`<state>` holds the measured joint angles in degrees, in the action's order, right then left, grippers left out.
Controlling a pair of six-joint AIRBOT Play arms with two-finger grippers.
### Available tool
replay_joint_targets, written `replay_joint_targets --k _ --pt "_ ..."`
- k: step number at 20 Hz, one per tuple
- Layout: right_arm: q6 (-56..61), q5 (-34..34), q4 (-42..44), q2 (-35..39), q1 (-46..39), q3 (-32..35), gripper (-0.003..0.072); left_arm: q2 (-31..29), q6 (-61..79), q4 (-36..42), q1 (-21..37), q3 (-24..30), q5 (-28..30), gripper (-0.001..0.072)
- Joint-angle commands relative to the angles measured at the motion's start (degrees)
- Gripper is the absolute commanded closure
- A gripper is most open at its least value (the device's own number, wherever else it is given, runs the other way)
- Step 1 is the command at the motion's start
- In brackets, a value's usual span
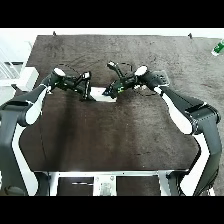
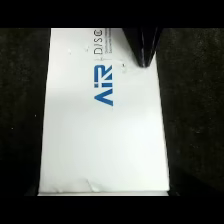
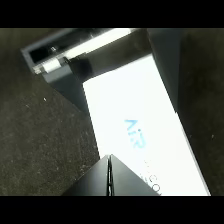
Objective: Fold the box and place the chain.
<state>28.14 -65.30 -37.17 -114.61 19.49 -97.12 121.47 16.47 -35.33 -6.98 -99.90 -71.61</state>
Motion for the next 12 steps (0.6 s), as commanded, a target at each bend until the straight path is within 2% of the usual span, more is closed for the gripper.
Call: replay_joint_targets --k 1,3,4,8,12 --pt "3.8 -0.7 -8.7 -0.4 1.2 0.9 0.0674 0.0 -0.1 0.2 0.1 0.0 0.1 0.0219" --pt "4.4 -0.3 -10.4 -0.3 1.5 0.9 0.0673 0.0 -0.1 0.2 0.1 0.0 0.1 0.0219" --pt "4.4 -0.3 -8.4 0.1 1.3 0.7 0.0674 0.0 -0.2 0.2 0.1 0.0 0.1 0.0219" --pt "-2.8 0.2 9.0 5.9 -0.3 0.4 0.0675 0.0 -0.1 0.2 0.1 0.0 0.1 0.0219" --pt "0.1 0.5 9.7 15.2 -1.0 0.8 0.0676 0.0 -0.1 0.2 0.1 0.0 0.1 0.0219"
